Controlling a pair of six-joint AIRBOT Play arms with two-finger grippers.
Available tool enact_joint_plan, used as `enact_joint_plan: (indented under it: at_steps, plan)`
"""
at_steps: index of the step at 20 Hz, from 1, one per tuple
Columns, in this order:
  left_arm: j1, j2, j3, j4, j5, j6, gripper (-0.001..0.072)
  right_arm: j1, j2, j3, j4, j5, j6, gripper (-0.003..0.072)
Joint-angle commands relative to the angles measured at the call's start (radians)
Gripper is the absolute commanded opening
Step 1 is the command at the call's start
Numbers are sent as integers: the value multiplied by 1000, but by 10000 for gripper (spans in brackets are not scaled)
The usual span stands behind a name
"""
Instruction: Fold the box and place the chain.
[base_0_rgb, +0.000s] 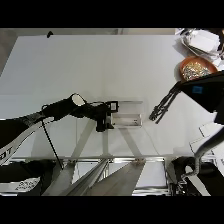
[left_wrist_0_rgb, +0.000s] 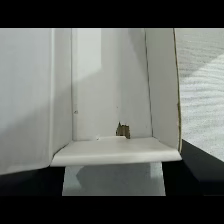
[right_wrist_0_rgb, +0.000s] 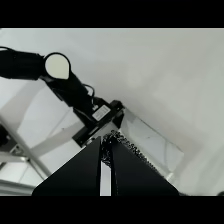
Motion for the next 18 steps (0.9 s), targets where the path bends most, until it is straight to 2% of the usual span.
enact_joint_plan:
  at_steps: [1, 6, 12, 18]
  plan:
    - [0, 1, 0, 0, 0, 0, 272, 71, -2, -149, -10, -111, 0, 16]
    - [0, 1, 0, 0, 0, 0, 272, 132, -2, -277, -54, -280, 0, 16]
    - [0, 1, 0, 0, 0, 0, 272, 231, -27, -340, -55, -333, 0, 16]
    - [0, 1, 0, 0, 0, 0, 272, 354, -159, -375, -87, -353, -3, 16]
